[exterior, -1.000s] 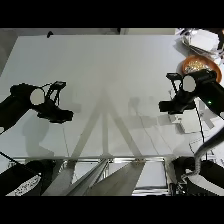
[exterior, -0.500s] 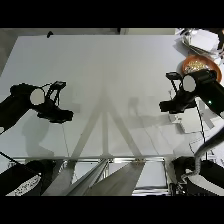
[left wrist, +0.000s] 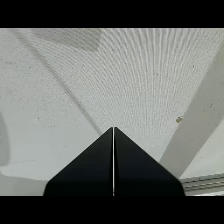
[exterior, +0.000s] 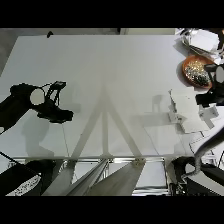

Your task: Fold the box and place the chain.

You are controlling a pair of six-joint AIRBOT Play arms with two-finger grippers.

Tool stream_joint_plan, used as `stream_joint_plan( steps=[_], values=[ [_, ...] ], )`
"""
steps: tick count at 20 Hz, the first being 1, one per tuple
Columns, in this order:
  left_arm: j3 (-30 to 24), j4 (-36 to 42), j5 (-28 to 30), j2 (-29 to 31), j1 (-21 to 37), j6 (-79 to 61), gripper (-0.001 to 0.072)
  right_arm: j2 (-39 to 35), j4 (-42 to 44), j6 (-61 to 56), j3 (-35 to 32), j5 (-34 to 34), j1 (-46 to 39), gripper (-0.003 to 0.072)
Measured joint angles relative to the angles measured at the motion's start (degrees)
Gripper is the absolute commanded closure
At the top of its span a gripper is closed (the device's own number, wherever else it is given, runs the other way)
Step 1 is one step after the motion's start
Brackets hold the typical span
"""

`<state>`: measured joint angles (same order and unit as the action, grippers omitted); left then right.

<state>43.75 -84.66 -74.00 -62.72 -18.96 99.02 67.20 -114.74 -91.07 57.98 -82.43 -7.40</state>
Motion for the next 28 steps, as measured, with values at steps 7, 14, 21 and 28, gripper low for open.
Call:
stream_joint_plan(
  steps=[7, 14, 21, 28],
  values=[
    [0.00, 0.02, 0.00, 0.00, 0.00, 0.00, 0.0705, 5.57, -3.89, 8.70, 0.17, 6.80, -8.50, 0.0170],
    [0.00, 0.00, 0.00, 0.00, 0.00, 0.00, 0.0705, 14.05, -7.48, 10.08, 0.17, 8.48, -9.75, 0.0308],
    [0.00, 0.02, 0.00, 0.00, 0.00, 0.00, 0.0705, 18.97, -8.79, 8.33, 0.20, 6.75, -9.84, 0.0675],
    [0.00, 0.02, 0.00, 0.00, 0.00, 0.00, 0.0705, 15.28, -0.33, 9.66, 0.17, 3.45, -6.91, 0.0676]
  ],
)
